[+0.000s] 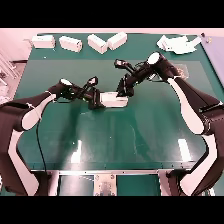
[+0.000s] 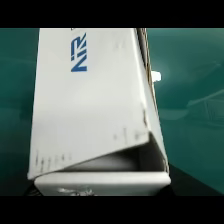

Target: Fold the box and place the chain.

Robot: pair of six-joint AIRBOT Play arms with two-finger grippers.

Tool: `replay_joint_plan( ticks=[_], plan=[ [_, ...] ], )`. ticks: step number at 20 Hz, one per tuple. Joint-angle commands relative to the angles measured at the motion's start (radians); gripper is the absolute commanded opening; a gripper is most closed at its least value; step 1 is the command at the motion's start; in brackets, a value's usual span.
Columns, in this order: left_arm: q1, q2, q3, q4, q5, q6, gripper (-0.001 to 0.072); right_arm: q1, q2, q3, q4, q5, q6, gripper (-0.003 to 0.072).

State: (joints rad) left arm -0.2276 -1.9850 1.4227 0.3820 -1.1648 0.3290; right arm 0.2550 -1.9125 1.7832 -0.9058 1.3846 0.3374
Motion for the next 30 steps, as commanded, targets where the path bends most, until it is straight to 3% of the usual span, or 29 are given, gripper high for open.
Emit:
replay_joint_plan(
  ticks=[1, 18, 28, 29, 30],
  plan=[
    [0.0, 0.001, 0.0, 0.0, 0.001, 0.001, 0.0469, 0.002, 0.011, 0.0, 0.003, -0.032, -0.01, 0.0367],
    [0.0, 0.001, 0.0, 0.0, 0.001, 0.001, 0.0468, 0.018, 0.027, -0.071, 0.005, -0.031, -0.009, 0.0367],
    [0.0, 0.001, 0.0, 0.0, 0.001, 0.001, 0.0469, 0.015, 0.027, -0.143, 0.111, 0.021, -0.085, 0.0366],
    [0.0, 0.001, 0.0, 0.0, 0.001, 0.001, 0.0469, 0.014, 0.027, -0.143, 0.111, 0.019, -0.089, 0.0395],
    [0.0, 0.001, 0.0, 0.0, 0.001, 0.001, 0.0468, 0.008, 0.028, -0.142, 0.121, 0.018, -0.09, 0.0471]
  ],
)
